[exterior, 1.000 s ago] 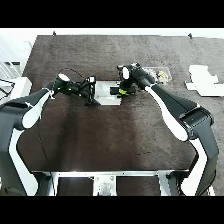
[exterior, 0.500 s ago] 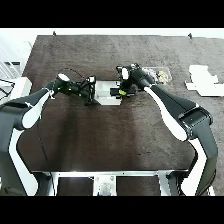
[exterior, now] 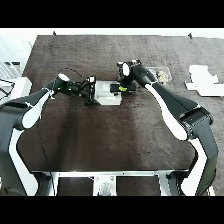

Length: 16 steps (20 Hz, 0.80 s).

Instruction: Fold the box and place the chain.

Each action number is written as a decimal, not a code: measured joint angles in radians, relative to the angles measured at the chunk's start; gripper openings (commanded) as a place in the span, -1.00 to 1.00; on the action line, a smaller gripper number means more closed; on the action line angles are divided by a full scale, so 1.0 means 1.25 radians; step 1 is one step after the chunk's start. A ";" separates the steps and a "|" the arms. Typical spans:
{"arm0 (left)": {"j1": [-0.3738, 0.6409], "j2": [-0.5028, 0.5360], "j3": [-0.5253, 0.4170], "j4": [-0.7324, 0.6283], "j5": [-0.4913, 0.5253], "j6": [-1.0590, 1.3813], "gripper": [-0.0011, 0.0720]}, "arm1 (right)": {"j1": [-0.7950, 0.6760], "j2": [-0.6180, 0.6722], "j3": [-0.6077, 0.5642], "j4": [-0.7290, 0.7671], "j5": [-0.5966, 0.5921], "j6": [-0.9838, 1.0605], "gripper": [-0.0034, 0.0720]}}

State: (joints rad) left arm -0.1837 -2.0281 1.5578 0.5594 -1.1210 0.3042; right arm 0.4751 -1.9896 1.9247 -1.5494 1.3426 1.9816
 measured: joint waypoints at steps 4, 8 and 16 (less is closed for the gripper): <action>0.000 0.000 0.000 0.000 0.000 0.000 0.30 | 0.001 0.005 0.027 0.000 0.034 -0.008 0.46; 0.000 0.000 0.000 0.000 0.002 0.000 0.30 | 0.003 0.013 0.037 0.002 0.049 -0.016 0.45; 0.000 0.000 0.000 0.000 0.002 0.000 0.30 | 0.001 0.014 0.041 -0.028 0.062 -0.025 0.45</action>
